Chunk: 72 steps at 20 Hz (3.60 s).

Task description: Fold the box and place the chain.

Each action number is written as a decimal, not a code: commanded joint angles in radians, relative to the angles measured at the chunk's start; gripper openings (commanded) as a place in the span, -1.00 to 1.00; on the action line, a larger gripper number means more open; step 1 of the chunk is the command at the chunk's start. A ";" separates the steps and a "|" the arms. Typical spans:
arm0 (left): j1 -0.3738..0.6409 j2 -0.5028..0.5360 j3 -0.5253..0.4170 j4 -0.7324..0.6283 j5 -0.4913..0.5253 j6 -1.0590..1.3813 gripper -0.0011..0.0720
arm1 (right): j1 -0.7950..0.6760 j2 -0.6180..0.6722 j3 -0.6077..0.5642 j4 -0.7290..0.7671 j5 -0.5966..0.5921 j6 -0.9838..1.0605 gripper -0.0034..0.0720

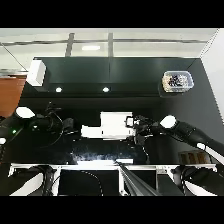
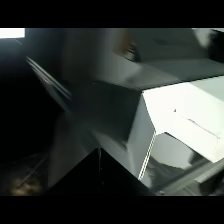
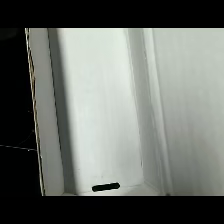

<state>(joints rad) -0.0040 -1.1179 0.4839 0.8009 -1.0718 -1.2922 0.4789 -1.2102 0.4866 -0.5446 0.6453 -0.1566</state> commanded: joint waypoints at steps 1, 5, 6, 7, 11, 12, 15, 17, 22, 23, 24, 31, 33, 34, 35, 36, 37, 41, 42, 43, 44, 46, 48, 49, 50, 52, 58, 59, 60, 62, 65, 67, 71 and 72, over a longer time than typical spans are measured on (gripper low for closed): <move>-0.064 -0.124 -0.011 -0.165 0.019 0.041 -0.90 | 0.001 0.001 0.000 0.000 0.001 0.000 -0.56; -0.183 -0.163 -0.001 -0.196 0.086 0.089 -0.90 | 0.001 0.001 0.000 0.000 0.001 0.000 -0.56; -0.204 -0.163 0.006 -0.217 0.095 0.090 -0.90 | 0.001 0.001 0.000 0.000 0.001 0.000 -0.56; -0.214 -0.163 0.016 -0.241 0.095 0.105 -0.89 | 0.001 0.001 0.000 0.001 0.001 0.000 -0.56; -0.216 -0.125 0.083 -0.243 0.053 0.171 0.24 | 0.001 0.001 0.000 0.001 0.001 0.000 -0.56; -0.216 -0.107 0.103 -0.220 0.049 0.170 0.44 | 0.001 0.001 0.000 0.001 0.001 0.000 -0.56; -0.217 -0.058 0.159 -0.177 0.034 0.158 0.95 | 0.001 0.001 0.000 0.001 0.001 0.000 -0.56; -0.230 -0.043 0.182 -0.176 0.003 0.159 0.95 | 0.001 0.001 0.000 0.001 0.001 0.000 -0.56; -0.320 -0.043 0.186 -0.169 0.008 0.159 0.95 | 0.001 0.001 0.000 0.001 0.001 0.001 -0.56; -0.333 -0.043 0.186 -0.169 0.020 0.158 0.95 | 0.001 0.001 0.000 0.001 0.001 0.001 -0.56; -0.344 -0.043 0.186 -0.169 0.027 0.158 0.95 | 0.001 0.001 0.000 0.001 0.001 0.001 -0.56; -0.352 -0.043 0.188 -0.179 0.041 0.158 0.95 | 0.001 0.001 0.000 0.001 0.000 0.001 -0.56; -0.352 -0.043 0.188 -0.185 0.042 0.158 0.94 | 0.001 0.001 0.000 0.001 0.000 0.001 -0.56; -0.352 -0.043 0.188 -0.185 0.042 0.158 0.92 | 0.001 0.001 0.000 0.001 0.000 0.001 -0.56; -0.352 -0.043 0.188 -0.186 0.040 0.159 0.92 | 0.001 0.001 0.000 0.001 0.000 0.001 -0.56; -0.352 -0.043 0.188 -0.190 0.039 0.159 0.92 | 0.001 0.001 0.000 0.001 0.000 0.001 -0.56; -0.352 -0.043 0.188 -0.193 0.039 0.160 0.93 | 0.001 0.001 0.000 0.001 0.000 0.001 -0.56; -0.352 -0.043 0.188 -0.192 0.029 0.163 0.96 | 0.001 0.001 0.000 0.001 0.000 0.001 -0.56; -0.351 -0.043 0.188 -0.192 0.023 0.164 0.96 | 0.001 0.001 0.000 0.001 0.000 0.001 -0.56; -0.351 -0.043 0.188 -0.192 0.019 0.164 0.96 | 0.001 0.001 0.000 0.001 0.000 0.001 -0.56; -0.351 -0.043 0.188 -0.192 0.017 0.168 0.96 | 0.001 0.001 0.000 0.001 0.000 0.001 -0.56; -0.351 -0.043 0.188 -0.197 0.012 0.184 0.96 | 0.001 0.001 0.000 0.001 0.000 0.001 -0.56; -0.351 -0.043 0.188 -0.224 0.012 0.193 0.95 | 0.001 0.001 0.000 0.001 0.000 0.001 -0.56; -0.351 -0.043 0.188 -0.226 0.012 0.193 0.90 | 0.001 0.001 0.000 0.001 0.000 0.001 -0.56; -0.351 -0.043 0.188 -0.224 0.012 0.193 0.89 | 0.001 0.001 0.000 0.001 0.000 0.001 -0.56; -0.351 -0.043 0.188 -0.224 0.012 0.203 0.55 | 0.001 0.001 0.000 0.001 0.000 0.001 -0.56; -0.350 -0.043 0.188 -0.176 0.011 0.207 0.43 | 0.001 0.001 0.000 0.001 0.000 0.001 -0.56; -0.350 -0.043 0.188 -0.159 0.013 0.207 0.21 | 0.001 0.001 0.000 0.001 0.000 0.001 -0.56; -0.350 -0.043 0.188 -0.140 0.016 0.205 -0.03 | 0.001 0.001 0.000 0.001 0.000 0.001 -0.56; -0.350 -0.043 0.188 -0.108 0.022 0.203 -0.37 | 0.001 0.001 0.000 0.001 0.000 0.001 -0.56; -0.352 -0.043 0.188 -0.093 0.041 0.203 -0.90 | 0.001 0.001 0.000 0.001 0.000 0.001 -0.56; -0.352 -0.043 0.188 -0.093 0.049 0.203 -0.91 | 0.001 0.001 0.000 0.001 0.000 0.001 -0.56; -0.370 -0.043 0.190 0.064 0.050 0.095 -0.90 | 0.001 0.001 0.000 0.001 -0.002 0.003 -0.56; -0.378 -0.043 0.190 0.113 0.050 0.054 -0.90 | 0.001 0.001 0.000 0.001 -0.002 0.003 -0.56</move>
<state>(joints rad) -0.3672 -1.1618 0.6724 0.7864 -1.0290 -1.1461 0.4789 -1.2102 0.4866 -0.5438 0.6453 -0.1551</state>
